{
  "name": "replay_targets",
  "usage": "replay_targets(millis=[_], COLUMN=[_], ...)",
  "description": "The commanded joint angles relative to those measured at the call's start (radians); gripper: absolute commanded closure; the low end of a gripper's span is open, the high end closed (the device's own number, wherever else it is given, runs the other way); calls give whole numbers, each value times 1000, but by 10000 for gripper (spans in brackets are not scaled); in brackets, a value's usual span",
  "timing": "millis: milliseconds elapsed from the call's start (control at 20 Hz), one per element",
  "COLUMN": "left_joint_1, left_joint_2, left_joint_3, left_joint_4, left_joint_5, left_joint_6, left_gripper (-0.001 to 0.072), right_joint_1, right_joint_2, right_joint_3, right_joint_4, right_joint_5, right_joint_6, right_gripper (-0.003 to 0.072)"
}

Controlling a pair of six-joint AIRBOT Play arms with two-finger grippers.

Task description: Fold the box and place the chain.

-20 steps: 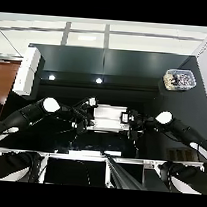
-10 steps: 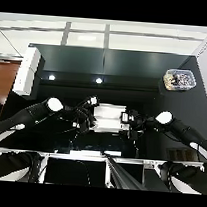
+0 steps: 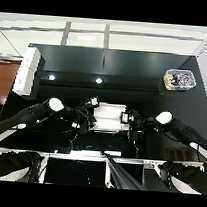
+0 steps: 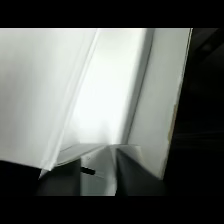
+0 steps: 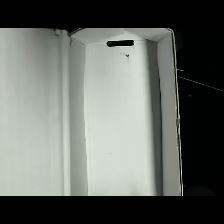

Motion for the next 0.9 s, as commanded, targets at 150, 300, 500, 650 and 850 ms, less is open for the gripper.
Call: replay_targets(millis=[150, 300, 500, 650, 850], left_joint_1=[89, 220, 427, 563, 636], left_joint_2=[111, 249, 320, 316, 291], left_joint_3=[30, 30, 30, 3, -84], left_joint_4=[257, 391, 513, 515, 430], left_joint_5=[-71, -117, -330, -381, -381], left_joint_6=[-250, -455, -608, -901, -1126], left_gripper=[685, 685, 684, 683, 683], right_joint_1=[1, 1, 1, 1, 1], right_joint_2=[-1, -1, -1, -1, -1], right_joint_3=[1, 1, 1, 1, 1], right_joint_4=[0, 0, 0, 0, 0], right_joint_5=[-2, -2, -2, -2, -2], right_joint_6=[0, 0, 0, 0, 0], right_gripper=[550, 550, 550, 550, 549])
